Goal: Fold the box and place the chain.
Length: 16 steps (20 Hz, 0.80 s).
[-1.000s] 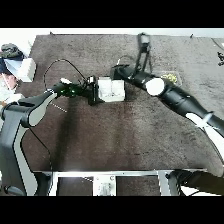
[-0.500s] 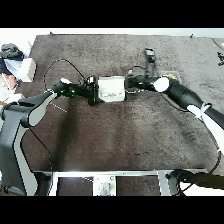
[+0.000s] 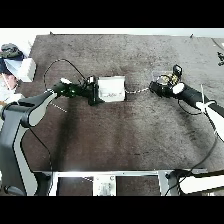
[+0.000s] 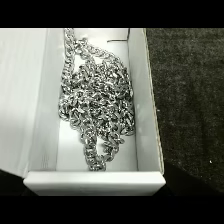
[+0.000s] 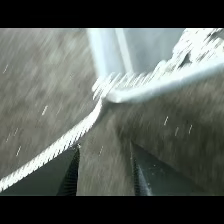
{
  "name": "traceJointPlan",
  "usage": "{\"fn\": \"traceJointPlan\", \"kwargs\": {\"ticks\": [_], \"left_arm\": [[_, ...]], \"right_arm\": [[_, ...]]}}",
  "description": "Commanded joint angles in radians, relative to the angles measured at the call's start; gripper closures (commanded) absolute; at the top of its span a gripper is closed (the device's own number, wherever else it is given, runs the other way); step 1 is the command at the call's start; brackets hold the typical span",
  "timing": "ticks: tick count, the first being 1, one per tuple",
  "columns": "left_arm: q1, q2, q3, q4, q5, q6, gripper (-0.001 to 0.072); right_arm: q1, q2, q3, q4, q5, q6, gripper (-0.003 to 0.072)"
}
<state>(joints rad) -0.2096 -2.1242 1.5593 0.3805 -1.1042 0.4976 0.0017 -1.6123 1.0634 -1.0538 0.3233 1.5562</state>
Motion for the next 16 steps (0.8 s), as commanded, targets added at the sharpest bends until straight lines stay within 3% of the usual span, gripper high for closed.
{"fn": "traceJointPlan", "kwargs": {"ticks": [1, 3, 5, 8, 11, 16], "left_arm": [[0.001, 0.0, 0.001, 0.0, 0.0, 0.0, 0.0354], [0.001, 0.0, 0.001, 0.0, 0.0, 0.0, 0.0354], [0.001, 0.0, 0.001, 0.0, 0.0, 0.0, 0.0354], [0.001, 0.0, 0.001, 0.0, 0.0, 0.0, 0.0354], [0.001, 0.0, 0.001, 0.0, 0.001, 0.0, 0.0354], [0.001, 0.0, 0.001, 0.0, 0.001, 0.0, 0.0354]], "right_arm": [[0.006, -0.113, 0.094, 0.049, -0.035, 0.008, 0.0341], [0.022, -0.158, 0.143, 0.065, -0.015, 0.008, 0.0349], [0.04, -0.176, 0.165, 0.065, 0.002, 0.009, 0.0674], [0.083, -0.068, 0.164, 0.067, 0.072, -0.041, 0.0677], [0.172, 0.143, 0.164, 0.068, 0.146, -0.143, 0.0676], [0.33, 0.34, 0.164, 0.06, 0.106, -0.151, 0.0675]]}}
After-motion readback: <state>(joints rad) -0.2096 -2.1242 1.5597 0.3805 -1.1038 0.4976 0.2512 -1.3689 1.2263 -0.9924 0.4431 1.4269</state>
